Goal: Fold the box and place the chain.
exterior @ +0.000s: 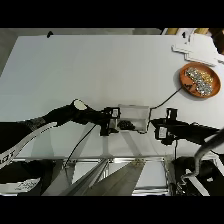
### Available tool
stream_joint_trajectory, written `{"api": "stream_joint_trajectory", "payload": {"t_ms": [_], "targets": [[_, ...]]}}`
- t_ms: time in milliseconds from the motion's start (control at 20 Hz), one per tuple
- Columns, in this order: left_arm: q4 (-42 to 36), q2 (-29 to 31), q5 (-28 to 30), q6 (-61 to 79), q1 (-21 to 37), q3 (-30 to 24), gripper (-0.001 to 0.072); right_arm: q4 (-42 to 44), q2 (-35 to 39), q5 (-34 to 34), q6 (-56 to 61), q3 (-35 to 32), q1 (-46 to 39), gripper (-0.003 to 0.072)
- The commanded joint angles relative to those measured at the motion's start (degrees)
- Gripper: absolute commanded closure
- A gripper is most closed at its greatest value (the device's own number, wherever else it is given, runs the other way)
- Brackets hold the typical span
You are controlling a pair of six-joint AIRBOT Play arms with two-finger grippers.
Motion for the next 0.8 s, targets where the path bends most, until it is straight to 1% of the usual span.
{"api": "stream_joint_trajectory", "payload": {"t_ms": [0, 250, 350, 450, 550, 750], "targets": [[0.02, 0.02, 0.02, 0.02, 0.00, 0.02, 0.0540, 12.15, 2.60, -0.35, 1.29, 0.02, 0.04, 0.0668], [0.02, 0.02, 0.00, 0.02, 0.00, 0.02, 0.0540, 24.06, 2.58, -2.62, 1.25, 0.02, 0.04, 0.0668], [0.02, 0.02, 0.02, 0.02, 0.00, 0.02, 0.0540, 26.82, 2.54, -3.69, 1.27, 0.02, 0.04, 0.0668], [0.02, 0.02, 0.02, 0.02, 0.00, 0.02, 0.0540, 27.63, 1.33, -3.85, 1.27, 0.02, 0.04, 0.0668], [0.02, 0.02, 0.02, 0.02, 0.00, 0.02, 0.0540, 27.63, -2.08, -3.65, 1.29, 0.02, 0.04, 0.0668], [0.02, 0.02, 0.02, 0.02, 0.00, 0.02, 0.0540, 27.63, -11.54, -3.61, 1.29, 0.02, 0.07, 0.0667]]}}
